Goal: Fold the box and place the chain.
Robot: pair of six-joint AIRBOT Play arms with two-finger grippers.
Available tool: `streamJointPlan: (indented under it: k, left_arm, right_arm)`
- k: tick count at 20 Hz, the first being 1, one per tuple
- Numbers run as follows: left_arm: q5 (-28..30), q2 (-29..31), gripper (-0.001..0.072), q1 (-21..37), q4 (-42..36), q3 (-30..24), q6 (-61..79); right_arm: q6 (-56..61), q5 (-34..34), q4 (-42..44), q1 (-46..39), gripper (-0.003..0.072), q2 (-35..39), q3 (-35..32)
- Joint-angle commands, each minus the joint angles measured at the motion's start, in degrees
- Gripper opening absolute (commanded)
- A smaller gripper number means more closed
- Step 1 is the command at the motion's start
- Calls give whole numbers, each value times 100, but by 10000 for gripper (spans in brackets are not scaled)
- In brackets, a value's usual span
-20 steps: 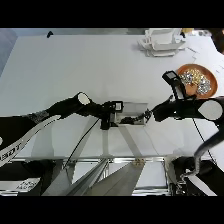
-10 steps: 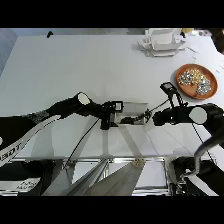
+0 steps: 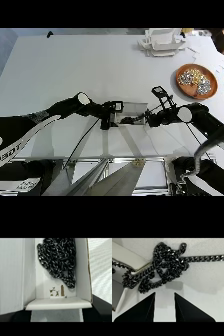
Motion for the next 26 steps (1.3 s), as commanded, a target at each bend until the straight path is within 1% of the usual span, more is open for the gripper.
streamJointPlan:
  k: [1,6,8,9,10,16,19,20,21,22,24,26]
  left_arm:
    - [2,2,271,2,0,-2,2]
    - [2,2,271,2,0,-2,2]
    - [0,2,271,2,0,-2,0]
    - [2,2,271,2,0,-2,2]
    - [2,2,271,2,0,-2,2]
    - [2,2,271,2,0,-2,2]
    - [2,2,271,2,0,-2,2]
    - [0,2,271,2,0,-2,2]
    - [2,2,271,2,0,-2,2]
    - [0,2,271,2,0,-2,2]
    - [2,2,271,2,0,-2,0]
    - [2,2,271,2,0,-2,2]
  right_arm:
    - [26,-258,0,35,253,-225,-2]
    - [20,-468,2,35,238,-568,-2]
    - [15,-553,2,35,237,-579,-2]
    - [15,-557,2,35,226,-581,-2]
    - [17,-557,2,35,174,-581,-2]
    - [17,-529,2,35,153,-581,-2]
    - [4,-549,-26,254,153,-581,-2]
    - [-33,-555,-116,363,124,-581,-2]
    - [-31,-551,-245,433,65,-581,-2]
    - [-24,-542,-334,463,43,-581,-2]
    - [-2,-494,-337,459,17,-579,-2]
    - [42,-354,-339,457,17,-568,0]
